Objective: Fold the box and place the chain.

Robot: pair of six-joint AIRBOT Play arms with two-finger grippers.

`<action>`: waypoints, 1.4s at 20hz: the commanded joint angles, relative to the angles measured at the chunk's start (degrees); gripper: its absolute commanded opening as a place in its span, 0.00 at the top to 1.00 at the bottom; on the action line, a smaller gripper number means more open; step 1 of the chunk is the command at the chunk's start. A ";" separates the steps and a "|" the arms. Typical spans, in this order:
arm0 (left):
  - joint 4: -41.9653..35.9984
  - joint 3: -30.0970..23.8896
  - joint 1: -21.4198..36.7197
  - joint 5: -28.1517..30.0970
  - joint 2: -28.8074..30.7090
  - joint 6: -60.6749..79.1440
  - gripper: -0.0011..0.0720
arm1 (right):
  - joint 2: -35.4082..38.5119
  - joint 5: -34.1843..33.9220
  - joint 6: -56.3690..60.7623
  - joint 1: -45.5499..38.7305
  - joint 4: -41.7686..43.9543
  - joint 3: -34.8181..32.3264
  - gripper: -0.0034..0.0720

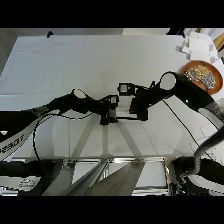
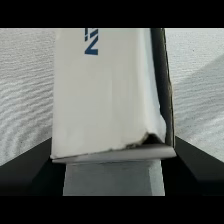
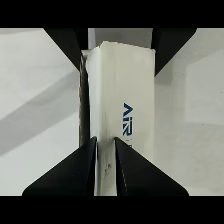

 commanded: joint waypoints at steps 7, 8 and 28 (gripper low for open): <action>0.02 0.04 0.04 -0.02 0.04 0.09 0.59 | -0.04 -0.48 1.55 0.33 -1.40 -0.46 0.83; 0.02 0.04 0.04 0.00 0.04 0.09 0.59 | -0.04 -0.46 1.55 0.33 -1.38 -0.90 0.83; 0.02 0.04 0.04 0.00 0.04 0.09 0.59 | 7.48 -1.49 2.10 -0.35 2.38 -2.95 0.61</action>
